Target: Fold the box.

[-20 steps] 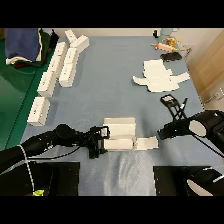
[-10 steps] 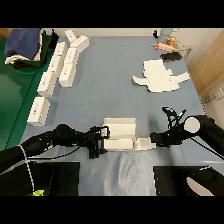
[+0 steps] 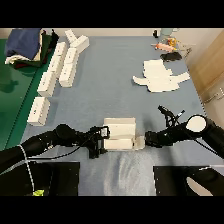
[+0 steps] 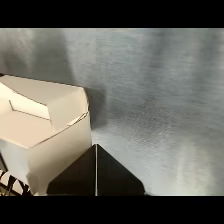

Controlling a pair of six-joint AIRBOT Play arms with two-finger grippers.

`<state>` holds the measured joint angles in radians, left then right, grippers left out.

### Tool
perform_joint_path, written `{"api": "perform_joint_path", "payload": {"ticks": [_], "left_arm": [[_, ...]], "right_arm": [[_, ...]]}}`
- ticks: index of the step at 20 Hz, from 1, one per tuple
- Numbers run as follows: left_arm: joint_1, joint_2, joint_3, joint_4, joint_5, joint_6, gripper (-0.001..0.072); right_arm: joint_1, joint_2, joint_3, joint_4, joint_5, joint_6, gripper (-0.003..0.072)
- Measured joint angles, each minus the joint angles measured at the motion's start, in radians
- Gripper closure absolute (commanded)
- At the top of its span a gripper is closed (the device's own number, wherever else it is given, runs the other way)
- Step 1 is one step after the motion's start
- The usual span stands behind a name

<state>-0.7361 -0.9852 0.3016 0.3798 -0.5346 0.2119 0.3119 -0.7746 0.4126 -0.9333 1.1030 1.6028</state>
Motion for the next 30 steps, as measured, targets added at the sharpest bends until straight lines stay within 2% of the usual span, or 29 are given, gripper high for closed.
{"api": "perform_joint_path", "payload": {"ticks": [2, 3, 6, 7, 8, 12, 14, 16, 17, 21, 26, 30], "left_arm": [[0.000, 0.000, 0.000, 0.000, 0.000, 0.000, 0.0187], [0.000, 0.000, 0.000, 0.000, 0.000, 0.000, 0.0187], [0.000, 0.000, 0.000, 0.000, 0.000, 0.000, 0.0187], [0.000, 0.000, 0.000, 0.000, 0.000, 0.000, 0.0187], [0.000, 0.000, 0.000, 0.000, 0.000, 0.000, 0.0187], [0.000, 0.000, 0.000, 0.000, 0.000, 0.000, 0.0187], [0.000, 0.000, 0.000, 0.000, 0.000, 0.000, 0.0187], [0.000, 0.000, 0.000, 0.000, 0.000, 0.000, 0.0187], [0.000, 0.000, 0.000, 0.000, 0.000, 0.000, 0.0187], [0.000, 0.000, 0.000, 0.000, 0.000, 0.000, 0.0187], [0.000, 0.000, 0.000, -0.001, 0.000, 0.000, 0.0187], [0.000, 0.000, 0.000, 0.000, 0.000, 0.000, 0.0187]], "right_arm": [[0.000, 0.003, 0.005, 0.025, 0.001, -0.023, 0.0420], [0.000, 0.003, 0.009, 0.032, 0.000, -0.030, 0.0379], [0.000, 0.004, 0.018, 0.048, -0.009, -0.043, 0.0360], [0.000, 0.004, 0.020, 0.051, -0.013, -0.052, 0.0250], [0.001, 0.003, 0.021, 0.055, -0.019, -0.064, 0.0227], [0.045, -0.030, 0.024, 0.094, -0.052, -0.113, 0.0231], [0.094, -0.064, 0.027, 0.105, -0.087, -0.128, 0.0286], [0.149, -0.107, 0.043, 0.095, -0.120, -0.122, 0.0291], [0.177, -0.128, 0.058, 0.072, -0.132, -0.098, 0.0335], [0.315, -0.207, 0.162, -0.134, -0.142, 0.118, 0.0336], [0.486, -0.313, 0.315, -0.433, -0.028, 0.484, 0.0336], [0.577, -0.403, 0.406, -0.528, 0.033, 0.687, 0.0336]]}}
